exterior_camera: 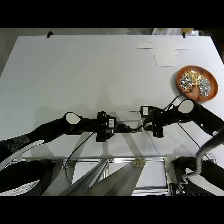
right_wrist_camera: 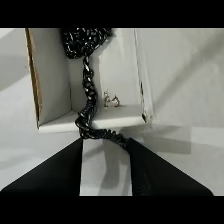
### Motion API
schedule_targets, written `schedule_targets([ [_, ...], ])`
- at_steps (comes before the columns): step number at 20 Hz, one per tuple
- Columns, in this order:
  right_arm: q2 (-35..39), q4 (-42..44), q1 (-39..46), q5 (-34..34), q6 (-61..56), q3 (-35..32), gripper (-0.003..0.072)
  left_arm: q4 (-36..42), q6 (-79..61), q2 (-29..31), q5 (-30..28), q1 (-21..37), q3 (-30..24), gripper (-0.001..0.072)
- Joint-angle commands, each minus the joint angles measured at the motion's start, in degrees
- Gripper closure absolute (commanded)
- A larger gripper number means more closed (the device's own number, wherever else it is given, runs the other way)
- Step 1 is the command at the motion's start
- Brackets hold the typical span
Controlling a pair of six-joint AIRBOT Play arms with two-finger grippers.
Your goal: Fold the box and place the chain.
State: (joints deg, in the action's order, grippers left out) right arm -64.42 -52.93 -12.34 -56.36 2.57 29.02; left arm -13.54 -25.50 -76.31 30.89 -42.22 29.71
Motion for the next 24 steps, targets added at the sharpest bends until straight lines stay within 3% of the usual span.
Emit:
schedule_targets([
  [1, -2.7, 1.7, -0.3, 1.5, 2.5, -0.1, 0.0441, 0.0, 0.0, 0.0, 0.0, 0.0, 0.0, 0.0559],
  [4, -4.1, 3.5, -0.3, 1.7, 2.9, -0.1, 0.0542, 0.0, 0.0, 0.0, 0.0, 0.0, 0.0, 0.0559],
  [6, -3.8, 3.1, -0.3, 0.7, 2.8, -0.1, 0.0672, 0.0, 0.0, 0.0, 0.0, 0.0, 0.0, 0.0559],
  [9, -0.9, -3.3, -0.3, -2.3, -1.4, 0.2, 0.0671, 0.0, 0.0, 0.0, 0.0, 0.0, 0.0, 0.0559],
  [12, 4.3, -14.1, -0.3, -10.0, -10.0, 3.9, 0.0671, 0.0, 0.0, 0.0, 0.0, 0.0, 0.0, 0.0559],
  [17, 11.7, -11.8, -4.9, -21.2, -17.1, 15.0, 0.0671, 0.0, 0.0, 0.0, 0.0, 0.0, 0.0, 0.0559],
  [20, 12.2, -5.3, -12.7, -20.7, -19.2, 21.0, 0.0671, 0.0, 0.0, 0.0, 0.0, 0.0, 0.0, 0.0559],
  [24, 12.2, 4.2, -20.1, -11.2, -19.1, 22.6, 0.0671, 0.0, 0.0, 0.0, 0.0, 0.0, 0.0, 0.0559],
])
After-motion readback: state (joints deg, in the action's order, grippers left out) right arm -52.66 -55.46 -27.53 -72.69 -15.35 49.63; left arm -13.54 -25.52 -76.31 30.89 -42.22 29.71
